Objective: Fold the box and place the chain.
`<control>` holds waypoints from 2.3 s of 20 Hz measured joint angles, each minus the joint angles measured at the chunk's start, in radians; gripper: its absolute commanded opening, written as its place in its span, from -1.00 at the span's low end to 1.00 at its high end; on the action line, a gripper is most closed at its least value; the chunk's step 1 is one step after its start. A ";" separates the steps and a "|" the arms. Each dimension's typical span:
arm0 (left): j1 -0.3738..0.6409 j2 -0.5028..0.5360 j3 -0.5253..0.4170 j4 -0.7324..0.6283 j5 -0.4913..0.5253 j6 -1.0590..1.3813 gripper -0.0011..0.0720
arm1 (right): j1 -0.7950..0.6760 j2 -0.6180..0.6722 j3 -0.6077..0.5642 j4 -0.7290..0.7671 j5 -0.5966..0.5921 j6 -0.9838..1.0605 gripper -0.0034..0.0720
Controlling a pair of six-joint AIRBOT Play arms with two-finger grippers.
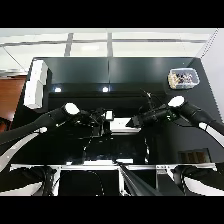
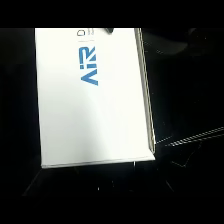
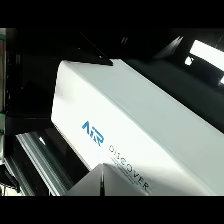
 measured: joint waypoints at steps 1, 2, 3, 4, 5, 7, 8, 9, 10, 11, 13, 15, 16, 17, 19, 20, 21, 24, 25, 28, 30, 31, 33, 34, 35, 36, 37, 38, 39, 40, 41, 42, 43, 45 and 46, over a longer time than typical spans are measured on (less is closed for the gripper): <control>0.000 0.000 0.000 0.000 0.000 0.000 0.09 | 0.000 -0.002 0.000 -0.009 -0.003 0.003 -0.86; 0.000 0.000 0.000 0.000 0.000 0.000 0.09 | 0.000 -0.003 0.000 -0.017 -0.007 0.005 -0.86; 0.000 0.000 0.000 0.000 0.000 0.000 0.09 | 0.000 -0.003 0.002 -0.023 -0.008 0.005 -0.86; 0.000 0.000 0.000 0.000 0.000 0.000 0.09 | -0.001 -0.002 0.006 -0.030 -0.007 -0.001 -0.86; 0.000 0.000 0.000 0.000 0.000 0.000 0.09 | -0.004 0.003 0.016 -0.046 0.003 -0.009 -0.86; 0.000 0.000 0.000 0.000 0.000 0.000 0.09 | -0.017 0.026 0.049 -0.090 0.036 -0.024 -0.86; 0.000 0.000 0.000 0.000 0.000 0.000 0.09 | -0.029 0.048 0.072 -0.103 0.059 -0.027 -0.86; 0.000 0.000 0.000 0.000 0.000 0.000 0.09 | -0.045 0.080 0.097 -0.109 0.083 -0.029 -0.86; 0.000 0.000 0.000 0.000 0.000 0.000 0.09 | -0.062 0.115 0.115 -0.140 0.096 -0.025 -0.86; 0.000 0.000 0.000 0.000 0.000 0.000 0.09 | -0.082 0.156 0.129 -0.191 0.099 -0.006 -0.86; 0.000 0.003 0.000 0.000 0.000 -0.003 0.16 | -0.128 0.248 0.148 -0.362 0.053 0.104 -0.86; 0.000 0.012 0.002 0.009 -0.004 -0.021 0.99 | -0.167 0.318 0.155 -0.586 0.027 0.272 -0.86; 0.000 0.021 0.007 0.010 -0.008 -0.049 0.98 | -0.183 0.342 0.156 -0.690 0.027 0.344 -0.86; 0.000 0.032 0.015 0.011 -0.013 -0.087 0.98 | -0.198 0.360 0.155 -0.786 0.036 0.407 -0.86; 0.000 0.061 0.037 0.047 -0.047 -0.172 0.99 | -0.217 0.383 0.146 -0.900 0.055 0.484 -0.86; 0.000 0.080 0.053 0.076 -0.074 -0.219 0.98 | -0.223 0.390 0.138 -0.933 0.060 0.509 -0.86; 0.000 0.098 0.069 0.101 -0.103 -0.260 0.99 | -0.227 0.395 0.127 -0.954 0.055 0.530 -0.86; -0.015 0.135 0.126 0.123 -0.150 -0.352 0.98 | -0.235 0.402 0.086 -0.939 -0.001 0.550 -0.86; -0.029 0.136 0.143 0.115 -0.147 -0.370 0.98 | -0.235 0.404 0.072 -0.918 -0.027 0.550 -0.86; -0.087 0.083 0.215 0.099 -0.115 -0.452 0.98 | -0.237 0.406 0.043 -0.873 -0.095 0.547 -0.86; -0.121 0.016 0.269 0.093 -0.107 -0.508 0.98 | -0.237 0.406 0.034 -0.857 -0.117 0.542 -0.86; -0.136 -0.018 0.295 0.090 -0.101 -0.535 0.98 | -0.238 0.406 0.031 -0.853 -0.127 0.539 -0.86; -0.154 -0.072 0.336 0.090 -0.101 -0.584 0.98 | -0.238 0.406 0.027 -0.845 -0.135 0.534 -0.86; -0.160 -0.095 0.352 0.088 -0.102 -0.604 0.98 | -0.238 0.406 0.026 -0.844 -0.140 0.532 -0.86; -0.164 -0.113 0.364 0.090 -0.105 -0.619 0.98 | -0.238 0.406 0.026 -0.842 -0.141 0.532 -0.86; -0.167 -0.124 0.373 0.090 -0.115 -0.631 0.98 | -0.238 0.406 0.025 -0.840 -0.143 0.531 -0.86; -0.171 -0.133 0.379 0.092 -0.119 -0.638 0.98 | -0.238 0.406 0.024 -0.840 -0.145 0.528 -0.86; -0.173 -0.140 0.383 0.098 -0.124 -0.644 0.98 | -0.238 0.406 0.024 -0.839 -0.146 0.527 -0.86; -0.176 -0.144 0.386 0.105 -0.129 -0.647 0.98 | -0.238 0.406 0.024 -0.838 -0.148 0.523 -0.86; -0.178 -0.147 0.389 0.110 -0.129 -0.651 0.98 | -0.238 0.406 0.024 -0.838 -0.148 0.520 -0.86; -0.180 -0.150 0.391 0.114 -0.129 -0.654 0.98 | -0.238 0.406 0.024 -0.837 -0.149 0.514 -0.86; -0.182 -0.151 0.392 0.118 -0.130 -0.655 0.98 | -0.238 0.406 0.024 -0.837 -0.150 0.511 -0.86; -0.183 -0.153 0.393 0.121 -0.132 -0.657 0.98 | -0.238 0.406 0.024 -0.837 -0.151 0.507 -0.86; -0.185 -0.155 0.393 0.135 -0.153 -0.661 0.98 | -0.238 0.406 0.024 -0.837 -0.157 0.505 -0.86; -0.186 -0.155 0.394 0.132 -0.154 -0.661 0.98 | -0.238 0.406 0.024 -0.837 -0.160 0.502 -0.86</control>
